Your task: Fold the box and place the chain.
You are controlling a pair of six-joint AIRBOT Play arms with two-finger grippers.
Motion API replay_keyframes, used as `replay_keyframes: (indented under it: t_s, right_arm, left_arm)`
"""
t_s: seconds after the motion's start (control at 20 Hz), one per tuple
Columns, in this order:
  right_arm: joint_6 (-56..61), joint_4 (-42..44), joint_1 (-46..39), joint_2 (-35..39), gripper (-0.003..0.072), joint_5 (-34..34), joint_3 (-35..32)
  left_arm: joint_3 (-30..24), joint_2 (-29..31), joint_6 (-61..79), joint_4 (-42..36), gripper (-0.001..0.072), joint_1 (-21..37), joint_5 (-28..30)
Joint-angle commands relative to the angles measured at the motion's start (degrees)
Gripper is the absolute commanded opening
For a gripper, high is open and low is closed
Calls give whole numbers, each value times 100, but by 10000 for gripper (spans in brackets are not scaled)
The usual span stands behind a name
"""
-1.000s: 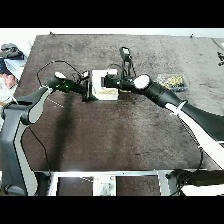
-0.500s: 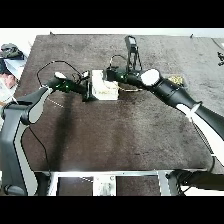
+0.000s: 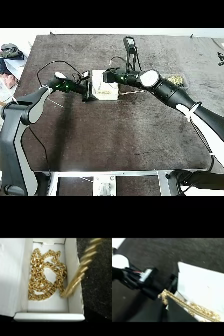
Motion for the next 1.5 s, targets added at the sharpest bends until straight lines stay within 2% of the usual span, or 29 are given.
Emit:
replay_keyframes:
  t_s: [0.0, 0.15, 0.4, 0.45, 0.5, 0.6, 0.9, 1.2, 1.4, 1.45]
  right_arm:
    - [33, -251, -214, -138, 261, -2, -179]
    - [59, -422, -699, -109, 261, 264, -566]
    - [496, -426, -2000, 127, 263, 306, -1731]
    - [638, -424, -2315, 125, 303, 310, -1902]
    - [782, -424, -2608, 125, 407, 264, -2050]
    - [793, -420, -3010, 125, 394, 94, -2197]
    - [1073, -334, -3268, -254, 394, -835, -2162]
    - [1071, -92, -3115, -1023, 393, -844, -1394]
    - [1071, -33, -3112, -1226, 375, -931, -1180]
    - [1071, -28, -3095, -1285, 317, -925, -1126]
  left_arm:
    - [7, 0, 0, 2, 344, 0, 2]
    - [7, 0, 0, 2, 344, 0, 0]
    - [7, 0, 0, 2, 344, 0, 0]
    - [7, -2, 0, 2, 344, 0, 0]
    - [7, -2, 0, 2, 344, 0, 0]
    - [7, -2, 0, 2, 344, 0, 0]
    - [7, -2, 0, 2, 344, 0, 0]
    - [7, 0, 0, 2, 344, 0, 0]
    - [7, 0, 0, 2, 344, 0, 0]
    - [7, 0, 0, 2, 344, 0, 0]
